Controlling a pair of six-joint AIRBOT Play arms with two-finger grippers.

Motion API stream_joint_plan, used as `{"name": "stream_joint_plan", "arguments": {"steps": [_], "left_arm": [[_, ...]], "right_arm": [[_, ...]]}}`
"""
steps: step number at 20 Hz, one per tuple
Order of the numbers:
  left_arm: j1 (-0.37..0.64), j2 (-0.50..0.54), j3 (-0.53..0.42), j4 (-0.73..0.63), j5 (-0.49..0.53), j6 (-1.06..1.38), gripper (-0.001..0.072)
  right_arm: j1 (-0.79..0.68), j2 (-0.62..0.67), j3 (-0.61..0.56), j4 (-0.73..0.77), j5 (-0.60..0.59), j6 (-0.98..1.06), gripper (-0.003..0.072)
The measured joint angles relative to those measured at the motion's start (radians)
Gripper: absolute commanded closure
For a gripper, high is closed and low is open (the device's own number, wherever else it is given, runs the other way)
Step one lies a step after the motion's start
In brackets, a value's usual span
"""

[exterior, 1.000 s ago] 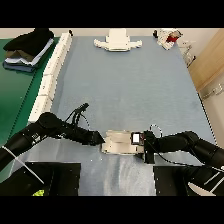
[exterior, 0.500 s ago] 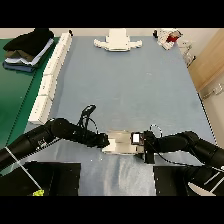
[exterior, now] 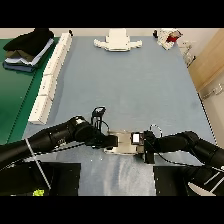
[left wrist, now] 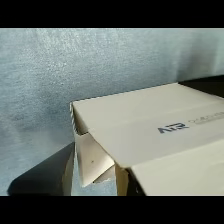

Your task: Fold the box.

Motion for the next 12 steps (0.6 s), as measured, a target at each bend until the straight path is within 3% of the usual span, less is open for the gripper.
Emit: {"name": "stream_joint_plan", "arguments": {"steps": [5,9,10,12], "left_arm": [[-0.067,-0.108,0.104,0.126,-0.093,-0.132,0.0359],[-0.090,-0.155,0.132,0.183,-0.141,-0.211,0.0360],[-0.094,-0.162,0.135,0.190,-0.145,-0.224,0.0472],[-0.099,-0.176,0.139,0.205,-0.153,-0.247,0.0500]], "right_arm": [[0.000,0.000,0.000,0.000,0.000,0.000,0.0179],[0.000,0.000,0.000,0.000,0.000,0.000,0.0179],[0.000,0.000,0.000,0.000,0.000,0.000,0.0179],[0.000,0.000,0.000,0.000,0.000,0.000,0.0179]]}}
